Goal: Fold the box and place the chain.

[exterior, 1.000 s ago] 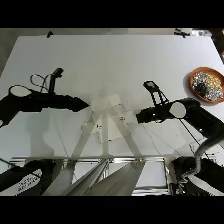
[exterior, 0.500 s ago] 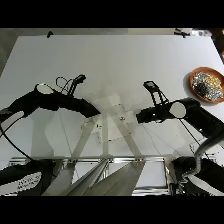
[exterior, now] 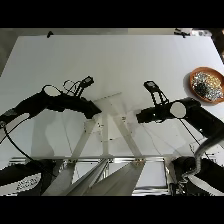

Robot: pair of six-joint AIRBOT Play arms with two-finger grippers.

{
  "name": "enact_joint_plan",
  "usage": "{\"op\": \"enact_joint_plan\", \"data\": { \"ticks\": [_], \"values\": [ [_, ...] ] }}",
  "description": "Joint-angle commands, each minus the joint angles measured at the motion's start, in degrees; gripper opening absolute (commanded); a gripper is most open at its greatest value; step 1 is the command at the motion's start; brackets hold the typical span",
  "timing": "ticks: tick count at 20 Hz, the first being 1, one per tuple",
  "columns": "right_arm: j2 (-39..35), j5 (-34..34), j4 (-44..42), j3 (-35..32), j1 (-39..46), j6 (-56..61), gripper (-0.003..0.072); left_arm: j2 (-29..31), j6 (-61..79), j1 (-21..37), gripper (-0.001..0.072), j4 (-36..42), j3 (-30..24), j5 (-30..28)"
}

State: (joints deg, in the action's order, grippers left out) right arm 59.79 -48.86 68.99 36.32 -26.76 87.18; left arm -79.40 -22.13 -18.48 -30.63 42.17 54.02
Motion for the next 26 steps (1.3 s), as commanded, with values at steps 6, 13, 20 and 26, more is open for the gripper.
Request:
{"op": "enact_joint_plan", "data": {
  "ticks": [6,13,20,26],
  "values": [
    [-7.56,-9.42,1.90,0.00,0.00,-0.15,0.0043,0.07,30.58,-0.20,0.0005,1.42,0.04,6.80],
    [-21.24,-23.74,9.18,0.00,-0.02,-0.13,0.0302,-0.15,46.97,-3.58,0.0003,11.58,0.04,7.91],
    [-24.41,-25.53,10.36,0.00,-0.02,-0.17,0.0301,-2.34,49.13,-10.69,0.0004,11.58,0.04,-4.39],
    [-24.41,-25.31,12.90,0.00,-0.02,-0.20,0.0300,-2.34,48.89,-11.28,0.0004,9.68,0.04,-10.16]
  ]
}}
